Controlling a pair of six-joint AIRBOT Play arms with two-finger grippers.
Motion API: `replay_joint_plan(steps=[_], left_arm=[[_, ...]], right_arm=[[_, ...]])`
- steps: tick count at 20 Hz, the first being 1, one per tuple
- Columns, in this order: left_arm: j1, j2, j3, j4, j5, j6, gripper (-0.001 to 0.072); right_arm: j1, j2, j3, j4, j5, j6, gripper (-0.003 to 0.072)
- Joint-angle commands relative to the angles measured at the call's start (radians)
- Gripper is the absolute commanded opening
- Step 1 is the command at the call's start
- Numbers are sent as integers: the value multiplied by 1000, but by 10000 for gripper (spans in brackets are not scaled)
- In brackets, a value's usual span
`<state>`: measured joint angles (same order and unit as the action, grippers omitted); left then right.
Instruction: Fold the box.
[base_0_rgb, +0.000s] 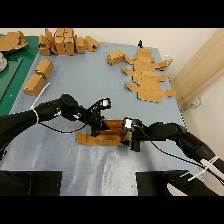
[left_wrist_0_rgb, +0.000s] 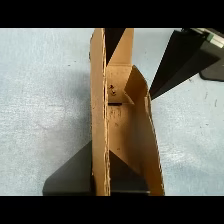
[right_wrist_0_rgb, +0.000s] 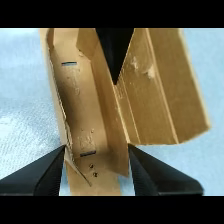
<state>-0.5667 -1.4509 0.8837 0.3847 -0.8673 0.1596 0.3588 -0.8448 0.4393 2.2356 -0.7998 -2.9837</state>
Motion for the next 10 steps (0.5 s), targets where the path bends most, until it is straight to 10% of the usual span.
replay_joint_plan(steps=[1, 10], left_arm=[[1, -1, 0, 1, -5, 0, 11], [1, 0, 0, 0, -5, 0, 11]], right_arm=[[-10, -11, 25, 16, -106, -20, 608], [-10, 21, 25, -23, -129, -6, 608]])
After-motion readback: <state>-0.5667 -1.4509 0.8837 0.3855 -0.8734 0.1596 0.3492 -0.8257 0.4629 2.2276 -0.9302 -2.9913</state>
